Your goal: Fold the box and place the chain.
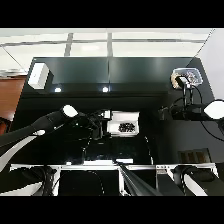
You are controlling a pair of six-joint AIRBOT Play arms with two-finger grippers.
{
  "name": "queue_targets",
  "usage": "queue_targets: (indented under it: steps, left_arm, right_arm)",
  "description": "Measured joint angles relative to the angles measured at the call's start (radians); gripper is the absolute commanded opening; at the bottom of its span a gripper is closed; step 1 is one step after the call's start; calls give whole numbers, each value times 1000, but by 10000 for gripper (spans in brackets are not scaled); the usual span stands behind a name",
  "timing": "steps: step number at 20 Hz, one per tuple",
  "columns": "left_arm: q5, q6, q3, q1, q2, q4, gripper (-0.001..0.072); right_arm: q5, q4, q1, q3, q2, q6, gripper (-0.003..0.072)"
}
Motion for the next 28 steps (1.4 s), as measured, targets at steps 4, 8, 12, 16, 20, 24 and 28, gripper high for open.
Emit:
queue_targets:
  steps: [4, 8, 12, 16, 20, 24, 28]
  left_arm:
    - [34, -66, 0, -1, 0, 0, 399]
    - [55, -93, 1, -2, 0, 0, 399]
    - [60, -102, 1, -2, 0, 0, 399]
    - [52, -103, 1, -2, 0, 4, 399]
    - [44, -103, 2, -2, 0, 26, 399]
    - [32, -103, 2, -2, 0, 39, 399]
    - [22, -102, 2, -2, 0, 43, 399]
  right_arm:
    - [-92, 31, 35, 6, -11, -35, 623]
    - [-183, 193, 76, 85, -129, -121, 623]
    - [-204, 278, 98, 217, -313, -206, 623]
    - [-68, 302, 105, 280, -410, -397, 623]
    - [110, 262, 106, 299, -435, -663, 622]
    - [186, 255, 112, 304, -443, -839, 622]
    - [215, 250, 160, 304, -446, -930, 622]
